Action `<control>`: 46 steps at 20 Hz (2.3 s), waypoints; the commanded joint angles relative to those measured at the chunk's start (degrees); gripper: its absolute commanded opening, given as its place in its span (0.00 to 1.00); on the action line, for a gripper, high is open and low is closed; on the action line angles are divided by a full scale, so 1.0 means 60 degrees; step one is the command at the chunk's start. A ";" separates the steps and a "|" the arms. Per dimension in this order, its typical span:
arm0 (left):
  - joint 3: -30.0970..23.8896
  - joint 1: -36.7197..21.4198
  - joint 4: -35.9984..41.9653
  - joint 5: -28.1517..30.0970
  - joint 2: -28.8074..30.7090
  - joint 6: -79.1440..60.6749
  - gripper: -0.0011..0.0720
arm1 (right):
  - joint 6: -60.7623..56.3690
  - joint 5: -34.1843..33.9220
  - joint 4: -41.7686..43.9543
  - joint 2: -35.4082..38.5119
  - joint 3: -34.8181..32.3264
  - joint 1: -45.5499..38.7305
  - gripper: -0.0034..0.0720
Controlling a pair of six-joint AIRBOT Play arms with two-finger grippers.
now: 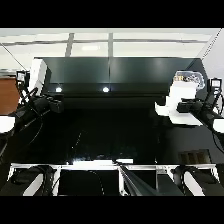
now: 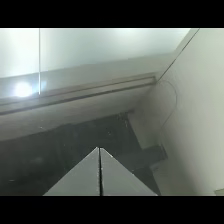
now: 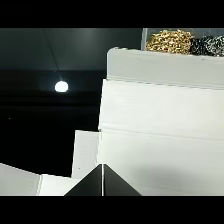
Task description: Fold the box and place the chain.
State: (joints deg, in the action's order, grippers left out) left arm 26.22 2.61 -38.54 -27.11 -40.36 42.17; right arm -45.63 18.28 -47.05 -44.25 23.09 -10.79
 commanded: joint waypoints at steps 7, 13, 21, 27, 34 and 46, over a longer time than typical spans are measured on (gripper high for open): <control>-0.0007 0.0000 0.0007 -0.0066 -0.0004 0.0007 0.05 | 0.0007 -0.0018 0.0011 0.0011 -0.0004 0.0011 0.06; -0.0007 0.0000 -0.0004 -0.0029 -0.0229 0.0000 0.05 | 0.0022 -0.0291 0.0011 0.0007 -0.0004 0.0022 0.06; -0.0007 0.0007 0.0182 -0.0025 -0.1271 0.0004 0.05 | -0.0619 -0.3056 0.1140 0.0011 -0.0004 0.0058 0.06; 0.0911 0.0627 0.0645 -0.0375 -0.2390 -0.1195 0.98 | -0.0863 -0.0211 0.1909 -0.0703 0.0641 0.0743 0.99; 0.2845 0.1271 -0.2532 -0.1166 -0.2823 0.1708 0.98 | -0.6513 0.3854 -0.7632 -0.2379 0.5169 -0.2350 0.98; 0.2841 0.1290 -0.2433 -0.1614 -0.3107 0.1734 0.98 | -0.1355 0.8870 -0.2091 -0.8109 0.7938 -0.6575 0.98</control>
State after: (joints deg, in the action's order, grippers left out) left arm 43.18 10.31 -53.65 -36.21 -58.57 52.34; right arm -59.20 63.22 -60.47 -86.02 65.60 -50.35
